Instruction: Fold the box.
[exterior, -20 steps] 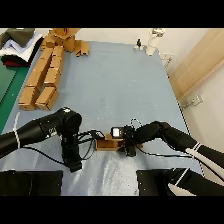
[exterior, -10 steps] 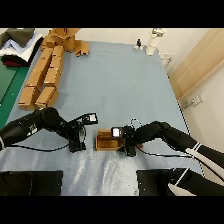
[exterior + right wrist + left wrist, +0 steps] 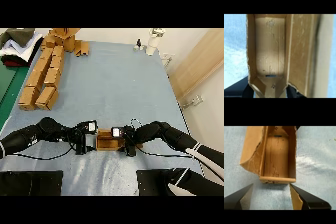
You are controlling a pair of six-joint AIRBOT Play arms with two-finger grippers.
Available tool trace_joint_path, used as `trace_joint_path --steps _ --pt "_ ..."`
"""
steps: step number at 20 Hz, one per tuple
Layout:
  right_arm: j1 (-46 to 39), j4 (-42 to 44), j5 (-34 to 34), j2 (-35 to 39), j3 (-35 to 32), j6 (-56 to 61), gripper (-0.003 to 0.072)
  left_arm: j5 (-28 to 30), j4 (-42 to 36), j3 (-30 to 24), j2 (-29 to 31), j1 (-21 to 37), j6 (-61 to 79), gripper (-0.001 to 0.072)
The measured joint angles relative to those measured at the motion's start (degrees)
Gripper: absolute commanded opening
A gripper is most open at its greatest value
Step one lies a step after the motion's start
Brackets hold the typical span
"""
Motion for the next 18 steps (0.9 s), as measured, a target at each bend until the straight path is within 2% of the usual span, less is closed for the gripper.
trace_joint_path --steps 8,18 --pt "0.00 -0.09 -0.04 0.00 0.02 -0.02 0.0418 1.20 -2.49 -0.39 -1.60 -1.49 2.16 0.0687" --pt "0.00 0.04 0.02 0.00 0.02 0.07 0.0418 0.48 -1.27 -0.09 -2.54 -2.71 1.66 0.0686"
